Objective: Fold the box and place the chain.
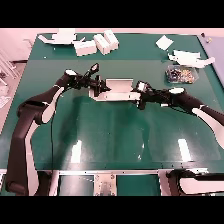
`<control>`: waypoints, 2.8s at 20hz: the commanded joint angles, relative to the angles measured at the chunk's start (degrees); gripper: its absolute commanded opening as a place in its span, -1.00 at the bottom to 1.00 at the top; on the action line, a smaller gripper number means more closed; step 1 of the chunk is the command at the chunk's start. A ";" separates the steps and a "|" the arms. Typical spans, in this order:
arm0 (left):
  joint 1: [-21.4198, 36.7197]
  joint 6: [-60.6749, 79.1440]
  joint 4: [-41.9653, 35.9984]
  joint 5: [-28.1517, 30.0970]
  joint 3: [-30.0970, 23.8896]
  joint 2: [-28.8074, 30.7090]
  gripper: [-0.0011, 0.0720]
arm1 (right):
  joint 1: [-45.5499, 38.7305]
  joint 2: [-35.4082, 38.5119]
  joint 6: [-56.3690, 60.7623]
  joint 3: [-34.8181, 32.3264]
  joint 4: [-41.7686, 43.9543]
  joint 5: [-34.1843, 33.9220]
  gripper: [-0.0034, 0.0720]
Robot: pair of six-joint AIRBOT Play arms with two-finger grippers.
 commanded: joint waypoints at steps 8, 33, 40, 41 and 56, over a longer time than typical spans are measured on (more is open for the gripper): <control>-0.02 0.00 0.02 -0.07 -0.02 -0.04 -0.89 | -2.36 -5.38 0.48 7.87 -0.39 2.38 0.68; -0.02 0.00 0.02 -0.07 -0.02 -0.04 -0.89 | -7.87 -19.32 7.58 25.00 -7.91 24.24 0.68; -0.02 0.00 0.02 -0.09 -0.02 -0.04 -0.89 | -7.45 -21.42 7.56 25.03 -8.13 29.20 0.68; -0.02 0.00 0.02 -0.09 -0.02 -0.04 -0.89 | -7.26 -21.84 7.39 25.03 -8.15 29.20 0.68; -0.02 0.00 0.02 -0.09 -0.02 -0.04 -0.89 | -5.18 -25.38 7.41 27.78 -7.04 29.33 0.67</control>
